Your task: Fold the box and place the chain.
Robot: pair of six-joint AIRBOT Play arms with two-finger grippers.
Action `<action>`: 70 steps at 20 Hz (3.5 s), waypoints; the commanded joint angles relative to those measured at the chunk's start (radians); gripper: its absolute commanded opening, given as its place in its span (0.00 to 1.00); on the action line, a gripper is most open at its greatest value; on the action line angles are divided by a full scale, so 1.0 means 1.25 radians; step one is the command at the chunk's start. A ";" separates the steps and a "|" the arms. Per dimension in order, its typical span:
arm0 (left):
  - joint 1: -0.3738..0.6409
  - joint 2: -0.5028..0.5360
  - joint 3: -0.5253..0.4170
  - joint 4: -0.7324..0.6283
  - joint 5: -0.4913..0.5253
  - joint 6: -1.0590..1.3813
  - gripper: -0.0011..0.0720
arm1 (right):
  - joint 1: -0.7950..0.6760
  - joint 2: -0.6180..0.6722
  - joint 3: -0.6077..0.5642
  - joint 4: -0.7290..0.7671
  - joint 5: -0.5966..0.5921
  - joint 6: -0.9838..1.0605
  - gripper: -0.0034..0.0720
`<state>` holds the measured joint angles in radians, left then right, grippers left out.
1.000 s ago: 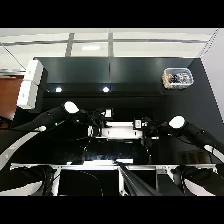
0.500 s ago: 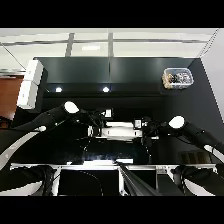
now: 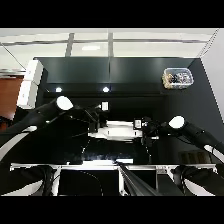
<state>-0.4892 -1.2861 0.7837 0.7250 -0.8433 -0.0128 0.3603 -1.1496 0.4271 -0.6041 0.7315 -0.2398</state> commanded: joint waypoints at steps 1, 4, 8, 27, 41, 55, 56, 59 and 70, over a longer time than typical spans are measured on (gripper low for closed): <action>0.062 0.099 0.004 0.154 -0.062 -0.256 0.71 | 0.001 -0.001 0.000 0.000 0.000 0.001 0.66; 0.114 0.168 0.004 0.189 -0.182 -0.423 0.26 | 0.001 -0.001 0.000 0.000 0.000 0.000 0.66; 0.048 0.179 -0.034 0.060 -0.330 -0.496 0.05 | 0.001 -0.001 0.000 0.000 0.000 0.001 0.66; -0.093 -0.019 -0.131 -0.435 0.292 -0.301 0.06 | 0.001 -0.001 0.000 0.001 0.000 0.001 0.66; 0.102 0.175 -0.030 0.136 -0.085 -0.573 0.05 | 0.001 -0.001 0.000 0.001 0.000 0.001 0.66; -0.077 0.120 -0.096 0.223 0.050 -0.123 0.98 | 0.001 -0.001 0.000 0.001 0.000 0.001 0.66; -0.091 0.100 -0.096 0.207 0.053 -0.123 0.96 | 0.001 -0.001 0.000 0.001 0.000 0.001 0.66; -0.115 0.059 -0.096 0.141 0.078 -0.123 0.96 | 0.001 -0.001 0.000 0.001 -0.001 0.001 0.66; -0.117 0.033 -0.096 0.061 0.080 -0.112 0.48 | 0.001 -0.001 0.000 0.001 0.000 0.001 0.66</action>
<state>-0.6334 -1.2434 0.6643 0.8131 -0.7444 -0.1558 0.3611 -1.1496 0.4271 -0.6033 0.7311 -0.2386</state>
